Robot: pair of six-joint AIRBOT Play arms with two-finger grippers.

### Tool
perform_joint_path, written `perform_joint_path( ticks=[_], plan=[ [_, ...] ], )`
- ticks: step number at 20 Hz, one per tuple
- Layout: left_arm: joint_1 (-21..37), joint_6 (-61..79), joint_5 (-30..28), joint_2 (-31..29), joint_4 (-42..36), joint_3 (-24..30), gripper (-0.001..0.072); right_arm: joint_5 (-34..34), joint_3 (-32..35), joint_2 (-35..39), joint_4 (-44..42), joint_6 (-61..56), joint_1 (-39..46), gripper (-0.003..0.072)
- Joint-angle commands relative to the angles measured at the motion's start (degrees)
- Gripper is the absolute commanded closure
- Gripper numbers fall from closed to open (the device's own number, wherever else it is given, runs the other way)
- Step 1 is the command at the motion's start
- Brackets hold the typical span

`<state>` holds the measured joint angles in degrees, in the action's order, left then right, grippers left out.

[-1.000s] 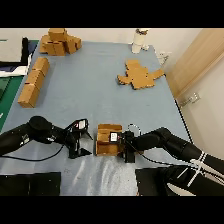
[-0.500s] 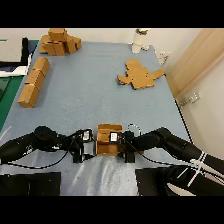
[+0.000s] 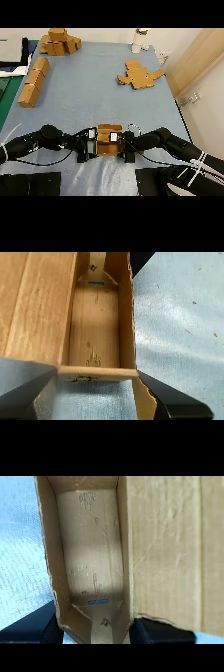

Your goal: Fold the box.

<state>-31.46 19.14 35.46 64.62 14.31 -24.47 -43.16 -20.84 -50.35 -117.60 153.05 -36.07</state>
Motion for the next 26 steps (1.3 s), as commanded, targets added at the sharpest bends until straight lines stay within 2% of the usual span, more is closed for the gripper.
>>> perform_joint_path(
  ticks=[1, 4, 9, 17, 18, 19, 26],
  plan=[
    [-1.42, -2.67, -0.15, 2.03, 1.6, -1.99, 0.0014, 0.02, -0.04, 0.0, 0.0, 0.0, 0.0, 0.0244],
    [-1.81, -4.83, 0.13, 2.12, 5.73, -2.19, 0.0014, 0.02, -0.04, 0.0, 0.0, 0.0, 0.0, 0.0244],
    [-4.04, -6.8, -2.38, 3.17, 6.69, -3.17, 0.0014, 0.02, -0.04, 0.0, 0.02, 0.0, 0.0, 0.0244],
    [-4.28, -9.97, -1.84, 4.61, 9.33, -4.7, 0.0017, 0.02, -0.04, 0.0, 0.22, 0.0, 0.0, 0.0244],
    [-4.28, -9.97, -1.84, 4.61, 9.33, -4.7, 0.0122, 0.02, -0.04, 0.0, 0.22, 0.0, 0.0, 0.0244],
    [-4.28, -9.97, -1.84, 4.61, 9.33, -4.7, 0.0298, 0.02, -0.04, 0.0, 0.22, 0.0, 0.0, 0.0244],
    [-4.26, -9.57, -1.92, 4.61, 9.29, -4.7, 0.0307, 0.02, -0.04, 0.0, 0.22, 0.0, 0.0, 0.0244]
  ],
)
